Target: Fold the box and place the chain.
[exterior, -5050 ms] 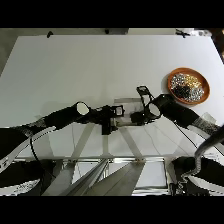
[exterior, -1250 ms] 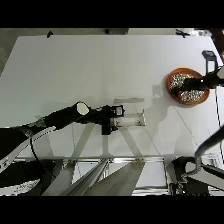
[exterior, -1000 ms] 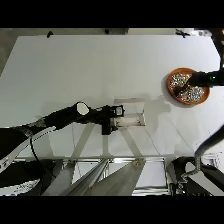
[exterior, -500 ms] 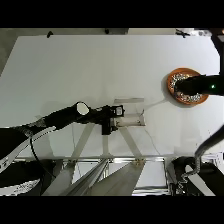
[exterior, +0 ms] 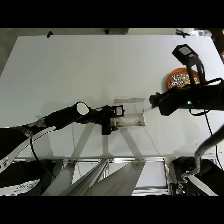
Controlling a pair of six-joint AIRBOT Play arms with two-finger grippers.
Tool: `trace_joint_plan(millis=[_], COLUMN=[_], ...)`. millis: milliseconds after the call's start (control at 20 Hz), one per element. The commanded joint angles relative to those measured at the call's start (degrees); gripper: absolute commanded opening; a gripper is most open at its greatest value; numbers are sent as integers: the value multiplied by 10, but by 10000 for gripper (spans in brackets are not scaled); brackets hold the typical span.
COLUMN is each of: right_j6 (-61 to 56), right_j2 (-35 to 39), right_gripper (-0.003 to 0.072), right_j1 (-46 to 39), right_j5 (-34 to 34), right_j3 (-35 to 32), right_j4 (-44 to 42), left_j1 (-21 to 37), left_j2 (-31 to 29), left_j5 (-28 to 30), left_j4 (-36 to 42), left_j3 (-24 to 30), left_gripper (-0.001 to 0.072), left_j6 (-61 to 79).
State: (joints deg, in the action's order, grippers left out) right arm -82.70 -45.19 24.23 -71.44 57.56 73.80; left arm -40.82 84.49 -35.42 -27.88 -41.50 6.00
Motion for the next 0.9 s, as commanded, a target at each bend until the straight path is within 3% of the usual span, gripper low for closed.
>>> trace_joint_plan(millis=[0,300,850], right_j6=[-31,-54,-54], right_j2=[0,-22,-197], right_gripper=[12,12,13], right_j1=[54,116,118], right_j5=[-10,38,150], right_j3=[0,-8,-70], right_j4=[1,1,-31], left_j1=[0,0,0], left_j2=[0,0,0], left_j5=[0,0,0], left_j4=[0,0,0], left_j3=[0,0,0], left_gripper=[90,90,90], left_j6=[0,0,0])
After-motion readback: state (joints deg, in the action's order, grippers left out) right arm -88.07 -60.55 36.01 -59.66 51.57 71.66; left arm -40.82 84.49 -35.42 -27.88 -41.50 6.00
